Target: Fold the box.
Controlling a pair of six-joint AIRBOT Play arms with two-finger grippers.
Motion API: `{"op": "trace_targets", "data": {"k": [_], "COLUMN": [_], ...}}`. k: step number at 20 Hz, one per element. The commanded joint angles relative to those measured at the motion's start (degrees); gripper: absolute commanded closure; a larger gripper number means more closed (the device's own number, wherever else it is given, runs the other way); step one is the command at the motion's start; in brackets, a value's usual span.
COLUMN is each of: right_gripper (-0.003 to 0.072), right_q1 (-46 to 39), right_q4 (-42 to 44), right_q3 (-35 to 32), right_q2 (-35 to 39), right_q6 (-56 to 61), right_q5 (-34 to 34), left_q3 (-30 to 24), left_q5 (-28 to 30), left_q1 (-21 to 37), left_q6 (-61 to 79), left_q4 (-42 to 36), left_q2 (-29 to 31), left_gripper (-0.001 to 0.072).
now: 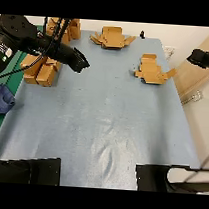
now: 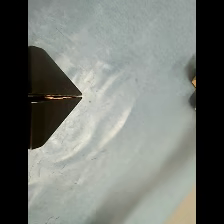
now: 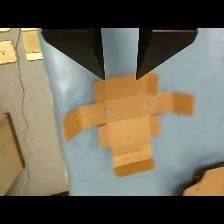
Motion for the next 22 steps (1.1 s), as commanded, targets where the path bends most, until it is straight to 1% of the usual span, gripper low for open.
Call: {"op": "trace_targets", "data": {"k": [1,2,3,4,7,9,10,12,13,14,15,16,17,19,21,22], "right_gripper": [0.0380,0.0360,0.0163,0.0074,0.0076,0.0076,0.0088,0.0097,0.0168,0.0266,0.0341,0.0532,0.0680,0.0681,0.0683,0.0683], "right_q1": [-2.7,-2.7,-2.6,-2.6,-2.6,-2.6,-2.6,-2.5,-2.5,-2.5,-2.5,-2.4,-2.4,-2.1,-1.1,-0.1], "right_q4": [0.5,0.5,0.8,1.3,0.3,-0.4,-0.4,1.2,1.9,3.0,3.1,3.2,3.8,4.3,5.4,8.8], "right_q3": [21.0,27.4,30.8,30.7,24.7,24.2,24.3,24.3,24.3,24.3,24.3,24.3,24.4,24.4,23.9,22.8], "right_q2": [-23.2,-29.4,-33.5,-35.6,-36.8,-38.1,-38.8,-39.4,-39.6,-39.8,-40.1,-40.2,-39.9,-37.7,-33.2,-29.7], "right_q6": [3.9,5.0,5.5,6.9,6.8,4.8,3.8,3.8,3.8,3.7,3.4,3.4,3.4,2.1,-0.2,-0.7], "right_q5": [-6.5,-8.6,-8.4,-5.9,1.9,3.1,4.4,8.4,9.9,10.5,10.8,11.2,10.9,7.4,0.6,-2.5], "left_q3": [0.0,0.0,0.0,0.0,0.0,0.0,0.0,0.0,0.0,0.0,0.0,0.0,0.0,0.0,0.0,0.0], "left_q5": [0.4,0.5,0.5,0.5,0.5,0.4,0.4,-0.2,-0.6,-0.9,-0.9,-0.9,-0.9,-0.9,0.2,1.4], "left_q1": [0.0,0.0,0.0,0.0,0.0,0.0,0.0,0.0,0.0,0.0,0.0,0.0,0.0,0.0,0.1,0.1], "left_q6": [-0.1,-0.2,-0.2,-0.2,-0.1,-0.2,-0.2,-0.2,-0.2,-0.2,-0.2,-0.2,-0.2,0.1,0.1,-0.1], "left_q4": [-0.1,-0.1,-0.1,-0.1,-0.1,-0.1,-0.1,-0.1,-0.1,-0.1,0.0,0.0,0.1,0.2,1.9,3.7], "left_q2": [0.0,0.0,0.0,0.0,0.0,-0.1,-0.1,-0.1,-0.1,-0.1,-0.1,-0.1,-0.1,-0.1,-0.1,-0.1], "left_gripper": [0.0694,0.0694,0.0694,0.0693,0.0694,0.0694,0.0694,0.0693,0.0694,0.0693,0.0694,0.0694,0.0694,0.0694,0.0694,0.0694]}}
